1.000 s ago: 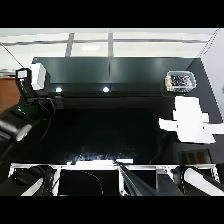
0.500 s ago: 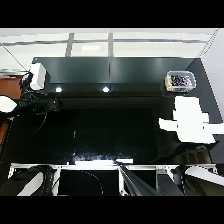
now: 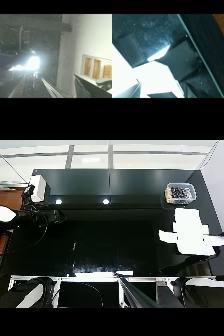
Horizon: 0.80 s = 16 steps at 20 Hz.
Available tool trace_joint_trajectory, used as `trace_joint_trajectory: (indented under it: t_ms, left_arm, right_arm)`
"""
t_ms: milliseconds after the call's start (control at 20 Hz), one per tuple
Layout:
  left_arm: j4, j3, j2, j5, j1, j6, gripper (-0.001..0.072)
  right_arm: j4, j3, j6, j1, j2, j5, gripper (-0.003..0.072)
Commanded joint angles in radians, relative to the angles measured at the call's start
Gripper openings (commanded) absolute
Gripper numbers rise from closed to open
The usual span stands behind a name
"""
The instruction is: Fold the box and place the chain.
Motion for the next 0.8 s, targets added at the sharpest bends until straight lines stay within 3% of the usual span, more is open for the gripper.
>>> trace_joint_trajectory:
  t_ms: [0, 100, 150, 250, 300, 550, 750]
  left_arm:
    - [-0.006, 0.001, -0.001, 0.000, 0.001, 0.004, 0.0708]
    - [-0.006, 0.001, -0.001, 0.005, 0.001, 0.004, 0.0708]
    - [-0.006, 0.001, -0.001, 0.009, 0.001, 0.004, 0.0708]
    - [-0.006, 0.001, -0.001, 0.027, 0.001, 0.004, 0.0708]
    - [-0.006, 0.001, -0.001, 0.031, 0.001, 0.004, 0.0708]
    - [-0.006, 0.001, -0.001, 0.028, 0.000, 0.005, 0.0708]
    - [-0.028, 0.001, -0.001, 0.029, 0.000, 0.005, 0.0707]
  right_arm:
    - [0.036, 0.033, -0.057, -0.003, -0.040, 0.013, 0.0630]
    - [0.047, 0.043, -0.076, -0.001, -0.048, 0.047, 0.0624]
    - [0.045, 0.043, -0.081, 0.000, -0.055, 0.077, 0.0530]
    - [0.042, 0.042, -0.087, 0.000, -0.069, 0.133, 0.0141]
    - [0.050, 0.042, -0.090, 0.000, -0.069, 0.150, 0.0012]
    - [0.197, 0.034, -0.104, 0.072, -0.060, 0.249, 0.0018]
    - [0.486, -0.129, -0.172, 0.238, -0.004, 0.236, 0.0018]
